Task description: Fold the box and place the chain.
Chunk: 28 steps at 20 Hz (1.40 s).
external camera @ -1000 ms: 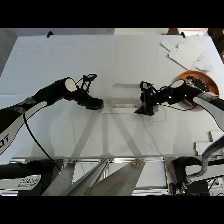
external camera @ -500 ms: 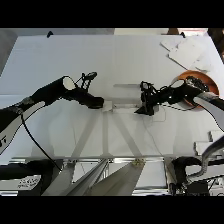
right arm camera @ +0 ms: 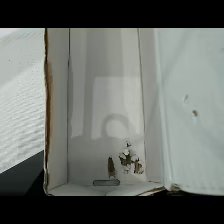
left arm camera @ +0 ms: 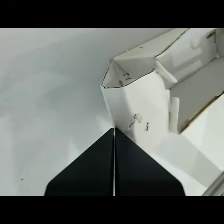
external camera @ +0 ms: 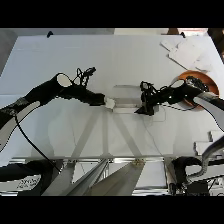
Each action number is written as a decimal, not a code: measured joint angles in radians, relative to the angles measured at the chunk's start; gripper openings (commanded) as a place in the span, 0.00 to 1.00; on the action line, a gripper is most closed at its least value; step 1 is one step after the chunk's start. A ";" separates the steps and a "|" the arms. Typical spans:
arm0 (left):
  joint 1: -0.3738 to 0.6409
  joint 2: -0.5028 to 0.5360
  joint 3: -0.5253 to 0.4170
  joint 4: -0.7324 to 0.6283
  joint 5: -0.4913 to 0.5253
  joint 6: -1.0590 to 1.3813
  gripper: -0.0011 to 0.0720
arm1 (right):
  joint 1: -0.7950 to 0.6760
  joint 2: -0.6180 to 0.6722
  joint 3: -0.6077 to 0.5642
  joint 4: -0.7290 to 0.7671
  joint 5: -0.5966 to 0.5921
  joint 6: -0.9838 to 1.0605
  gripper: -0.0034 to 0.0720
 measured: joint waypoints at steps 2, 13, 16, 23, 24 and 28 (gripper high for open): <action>0.000 0.001 0.000 -0.011 -0.008 0.012 0.02 | 0.000 0.000 0.000 0.000 0.000 0.000 0.71; 0.001 -0.011 -0.040 0.013 0.010 0.029 0.02 | 0.000 0.000 0.000 0.000 -0.001 0.002 0.71; 0.001 -0.012 -0.070 0.016 0.042 0.029 0.02 | 0.000 0.000 0.000 0.000 -0.001 0.002 0.71; 0.001 -0.013 -0.092 0.019 0.077 0.042 0.02 | 0.000 0.000 0.000 0.001 -0.001 0.002 0.71; 0.001 -0.013 -0.093 0.019 0.080 0.043 0.02 | 0.000 0.000 0.000 0.001 -0.001 0.002 0.71; 0.002 -0.014 -0.094 0.019 0.088 0.061 0.02 | 0.000 0.000 0.000 0.001 -0.001 0.003 0.71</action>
